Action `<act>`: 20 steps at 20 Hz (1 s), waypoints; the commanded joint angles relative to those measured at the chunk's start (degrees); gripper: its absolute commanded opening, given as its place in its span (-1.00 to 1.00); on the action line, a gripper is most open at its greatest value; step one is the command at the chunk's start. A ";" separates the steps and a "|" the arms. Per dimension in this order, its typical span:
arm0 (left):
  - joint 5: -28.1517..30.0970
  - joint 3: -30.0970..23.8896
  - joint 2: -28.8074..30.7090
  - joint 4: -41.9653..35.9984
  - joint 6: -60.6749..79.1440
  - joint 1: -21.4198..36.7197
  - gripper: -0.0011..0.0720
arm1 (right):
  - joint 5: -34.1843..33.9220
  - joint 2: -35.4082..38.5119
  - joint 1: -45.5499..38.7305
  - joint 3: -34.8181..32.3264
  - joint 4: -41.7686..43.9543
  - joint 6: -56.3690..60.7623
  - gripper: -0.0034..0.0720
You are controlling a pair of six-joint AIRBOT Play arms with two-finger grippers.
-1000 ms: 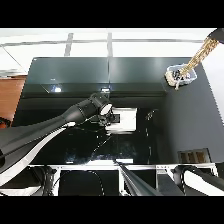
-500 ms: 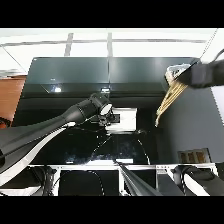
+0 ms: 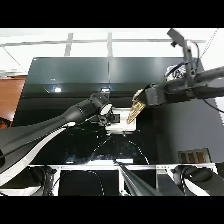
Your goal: Fold the box and place the chain.
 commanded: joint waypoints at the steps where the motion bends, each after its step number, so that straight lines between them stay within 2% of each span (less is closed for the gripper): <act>1: 0.04 0.07 -0.02 0.00 0.02 -0.02 -0.91 | -3.54 -1.70 1.57 -3.61 -0.39 0.46 -0.87; 8: 0.20 0.07 -0.02 0.00 0.00 -0.02 -0.91 | -3.93 -1.77 1.57 -13.00 -1.33 0.61 -0.87; 14: 0.20 0.07 -0.02 0.00 0.00 -0.02 -0.91 | -9.75 -1.79 1.57 -19.37 -1.09 1.29 -0.87; 20: 0.20 0.07 -0.02 0.00 0.00 -0.02 -0.91 | -13.97 -1.84 1.60 -20.31 1.55 1.88 -0.86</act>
